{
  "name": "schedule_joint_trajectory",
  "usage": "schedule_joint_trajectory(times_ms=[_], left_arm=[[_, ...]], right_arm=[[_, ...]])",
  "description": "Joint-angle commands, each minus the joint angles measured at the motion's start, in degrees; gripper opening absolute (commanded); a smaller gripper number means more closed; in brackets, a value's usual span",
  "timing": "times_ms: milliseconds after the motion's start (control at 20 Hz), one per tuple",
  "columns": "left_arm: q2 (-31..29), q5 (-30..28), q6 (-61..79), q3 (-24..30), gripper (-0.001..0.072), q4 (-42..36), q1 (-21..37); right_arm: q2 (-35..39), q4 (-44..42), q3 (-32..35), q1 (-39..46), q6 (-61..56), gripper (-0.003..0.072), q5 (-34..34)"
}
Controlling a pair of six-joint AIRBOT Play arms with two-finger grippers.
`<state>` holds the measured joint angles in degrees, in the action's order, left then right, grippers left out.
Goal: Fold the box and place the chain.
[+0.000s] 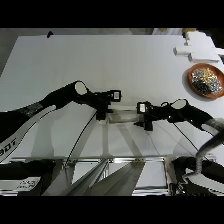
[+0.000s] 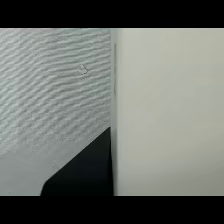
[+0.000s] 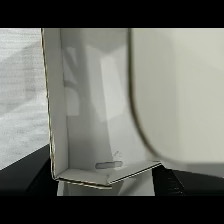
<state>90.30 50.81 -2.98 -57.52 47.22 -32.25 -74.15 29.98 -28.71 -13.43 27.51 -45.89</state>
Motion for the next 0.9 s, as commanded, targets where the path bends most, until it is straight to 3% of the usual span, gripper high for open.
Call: schedule_joint_trajectory(times_ms=[0, 150, 300, 350, 400, 750, 850], left_arm=[[-0.92, 1.36, 0.00, 0.00, 0.0169, 0.02, 0.04], [-3.30, 2.27, -0.04, 0.00, 0.0483, 0.68, 0.22], [-5.86, 4.55, -0.04, 0.00, 0.0515, 3.43, 0.20], [-6.80, 5.70, -0.04, 0.00, 0.0570, 4.94, 0.20], [-7.87, 6.82, -0.11, 0.00, 0.0680, 6.47, 0.22], [-19.91, 13.05, -14.32, 0.00, 0.0679, 18.25, 0.17], [-23.96, 13.14, -16.79, 0.00, 0.0457, 18.12, 0.00]], right_arm=[[-0.02, 0.00, 0.02, -0.02, -0.02, 0.0409, -0.07], [-0.02, -0.02, 0.02, -0.02, -0.02, 0.0409, -0.09], [-0.02, 0.00, 0.02, -0.02, -0.02, 0.0409, -0.09], [-0.02, -0.02, 0.02, -0.02, -0.02, 0.0409, -0.09], [-0.02, 0.00, 0.02, -0.02, -0.02, 0.0409, -0.07], [-0.02, 0.00, 0.02, -0.02, -0.02, 0.0409, -0.07], [-0.02, 0.00, 0.02, -0.02, -0.02, 0.0409, -0.09]])
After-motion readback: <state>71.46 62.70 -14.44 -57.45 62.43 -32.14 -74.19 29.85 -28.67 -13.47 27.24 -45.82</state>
